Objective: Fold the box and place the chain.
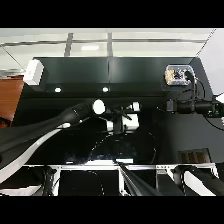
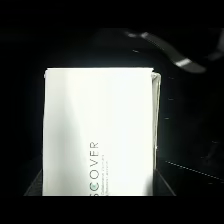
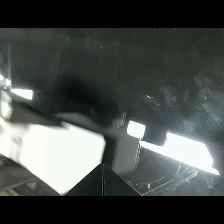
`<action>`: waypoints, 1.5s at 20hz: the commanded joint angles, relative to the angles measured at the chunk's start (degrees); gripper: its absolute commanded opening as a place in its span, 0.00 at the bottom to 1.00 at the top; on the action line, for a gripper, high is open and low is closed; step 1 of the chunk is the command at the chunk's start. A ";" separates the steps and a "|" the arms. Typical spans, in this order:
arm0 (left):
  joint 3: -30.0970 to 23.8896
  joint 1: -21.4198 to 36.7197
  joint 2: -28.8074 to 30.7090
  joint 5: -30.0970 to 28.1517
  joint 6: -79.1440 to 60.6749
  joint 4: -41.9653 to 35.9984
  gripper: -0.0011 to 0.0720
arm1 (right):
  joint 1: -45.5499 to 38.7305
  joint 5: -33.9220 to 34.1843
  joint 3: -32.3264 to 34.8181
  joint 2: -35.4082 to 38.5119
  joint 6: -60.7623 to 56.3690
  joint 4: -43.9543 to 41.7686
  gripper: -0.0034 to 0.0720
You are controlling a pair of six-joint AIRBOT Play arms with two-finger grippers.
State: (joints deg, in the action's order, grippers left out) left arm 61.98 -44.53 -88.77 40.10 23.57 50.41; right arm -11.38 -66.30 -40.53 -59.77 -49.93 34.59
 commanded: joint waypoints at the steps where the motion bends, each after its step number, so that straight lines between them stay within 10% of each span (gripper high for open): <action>1: 1.79 4.07 3.48 1.44 13.27 6.43 0.41 | -0.04 0.13 -0.04 0.04 -0.24 -0.02 0.06; 9: -2.25 35.71 16.50 28.59 35.01 14.67 0.41 | -0.04 -0.24 -0.04 0.04 -0.66 -0.02 0.06; 17: -7.04 68.59 18.23 14.93 41.77 26.69 0.41 | -0.04 3.89 -0.04 0.04 -0.68 -0.04 0.06; 30: 0.52 68.67 1.46 -5.51 33.40 26.03 0.41 | 0.00 11.50 -0.04 0.04 -1.75 -0.31 0.06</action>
State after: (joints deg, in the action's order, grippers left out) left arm 61.95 24.40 -84.33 40.58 57.36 76.53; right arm -11.38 -55.35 -40.53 -59.77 -51.59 34.30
